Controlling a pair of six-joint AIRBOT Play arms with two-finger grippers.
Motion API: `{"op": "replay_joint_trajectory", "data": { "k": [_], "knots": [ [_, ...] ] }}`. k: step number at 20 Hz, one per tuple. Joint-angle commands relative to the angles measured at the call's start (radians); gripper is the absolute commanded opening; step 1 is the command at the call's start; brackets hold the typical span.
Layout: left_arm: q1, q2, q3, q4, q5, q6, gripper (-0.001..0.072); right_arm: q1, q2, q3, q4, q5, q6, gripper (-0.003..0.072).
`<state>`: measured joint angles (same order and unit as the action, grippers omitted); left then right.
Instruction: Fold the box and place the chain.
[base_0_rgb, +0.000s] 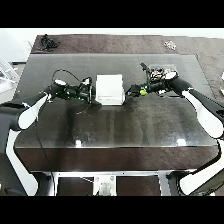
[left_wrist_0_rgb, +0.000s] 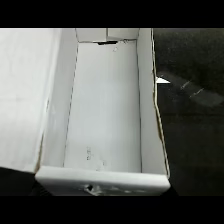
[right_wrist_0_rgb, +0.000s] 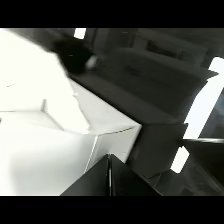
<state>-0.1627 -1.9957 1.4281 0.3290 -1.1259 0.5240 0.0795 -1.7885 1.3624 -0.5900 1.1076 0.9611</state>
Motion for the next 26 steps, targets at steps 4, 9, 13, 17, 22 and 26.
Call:
{"op": "replay_joint_trajectory", "data": {
  "k": [4,9,13,17,22,26],
  "knots": [
    [0.001,0.000,0.000,0.000,0.000,0.000,0.0417,0.008,0.002,0.020,0.003,0.032,0.007,0.0265],
    [0.001,0.000,0.000,0.000,0.000,0.000,0.0417,0.013,0.002,0.021,0.003,0.032,0.008,0.0302],
    [0.001,0.000,0.000,0.000,0.000,0.000,0.0417,0.021,0.002,0.021,0.003,0.039,0.023,0.0305],
    [0.001,0.000,0.000,0.000,0.000,0.000,0.0417,-0.001,0.002,0.031,0.003,0.096,0.031,0.0303],
    [0.001,0.000,0.000,0.000,0.000,0.000,0.0417,-0.033,0.003,0.032,0.008,0.129,0.031,0.0299],
    [0.001,0.000,0.000,0.000,0.000,0.000,0.0416,-0.021,0.003,0.037,0.020,0.131,0.031,0.0299]
  ]
}}
